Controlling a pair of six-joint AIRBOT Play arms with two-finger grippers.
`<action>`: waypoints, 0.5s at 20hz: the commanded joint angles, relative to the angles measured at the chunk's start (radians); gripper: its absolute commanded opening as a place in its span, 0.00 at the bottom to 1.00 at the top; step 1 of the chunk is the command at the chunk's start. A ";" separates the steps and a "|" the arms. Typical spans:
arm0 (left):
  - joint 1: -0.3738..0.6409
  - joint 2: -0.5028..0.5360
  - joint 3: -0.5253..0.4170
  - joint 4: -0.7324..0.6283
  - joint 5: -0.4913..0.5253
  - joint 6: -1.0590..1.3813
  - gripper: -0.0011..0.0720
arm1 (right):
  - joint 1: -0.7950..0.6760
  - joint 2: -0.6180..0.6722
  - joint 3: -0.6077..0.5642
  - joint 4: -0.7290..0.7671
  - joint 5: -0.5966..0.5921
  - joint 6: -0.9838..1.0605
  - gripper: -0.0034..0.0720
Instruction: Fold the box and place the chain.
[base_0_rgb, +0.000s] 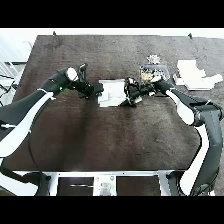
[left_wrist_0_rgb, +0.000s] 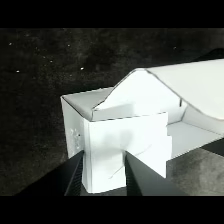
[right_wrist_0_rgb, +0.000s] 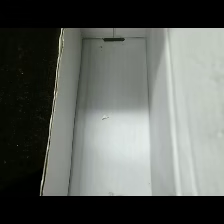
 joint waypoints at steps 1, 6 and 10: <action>-0.024 -0.016 0.030 0.093 -0.025 -0.070 0.45 | 0.000 0.000 0.001 0.000 0.000 0.000 0.81; -0.050 -0.079 0.112 0.130 -0.078 -0.093 0.45 | 0.000 0.000 0.001 0.000 0.000 0.000 0.81; -0.064 -0.134 0.205 0.208 -0.201 -0.151 0.45 | 0.000 0.000 0.001 0.000 0.000 0.000 0.81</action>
